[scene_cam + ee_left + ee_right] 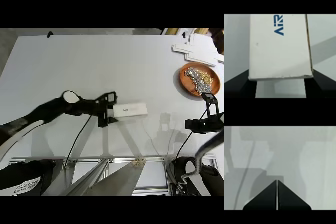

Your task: Fold the box and place the chain.

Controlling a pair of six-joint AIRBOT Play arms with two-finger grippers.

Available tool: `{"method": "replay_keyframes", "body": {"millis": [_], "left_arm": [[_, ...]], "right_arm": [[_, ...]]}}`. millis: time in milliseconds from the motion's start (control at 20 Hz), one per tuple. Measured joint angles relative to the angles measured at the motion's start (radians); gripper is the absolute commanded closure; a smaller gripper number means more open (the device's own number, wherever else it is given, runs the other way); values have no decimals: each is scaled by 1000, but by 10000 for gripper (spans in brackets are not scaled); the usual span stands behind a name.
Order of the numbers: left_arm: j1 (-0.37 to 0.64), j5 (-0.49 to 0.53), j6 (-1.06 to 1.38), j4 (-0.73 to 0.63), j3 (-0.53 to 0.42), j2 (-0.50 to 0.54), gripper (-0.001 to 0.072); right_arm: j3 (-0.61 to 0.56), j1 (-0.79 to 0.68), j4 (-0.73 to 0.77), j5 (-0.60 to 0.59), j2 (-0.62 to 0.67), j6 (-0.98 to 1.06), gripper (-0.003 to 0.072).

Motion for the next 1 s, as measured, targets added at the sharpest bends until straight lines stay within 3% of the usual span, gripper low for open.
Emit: {"method": "replay_keyframes", "body": {"millis": [300,450,750,1000], "left_arm": [[276,82,-510,327,0,307,369],[467,96,-805,494,0,390,367],[854,38,-1319,809,-5,417,368],[1006,-45,-1434,888,-6,349,362]], "right_arm": [[0,0,0,0,0,0,671],[0,0,0,0,0,0,671],[0,0,0,0,0,0,671],[0,0,0,0,0,0,671]]}}
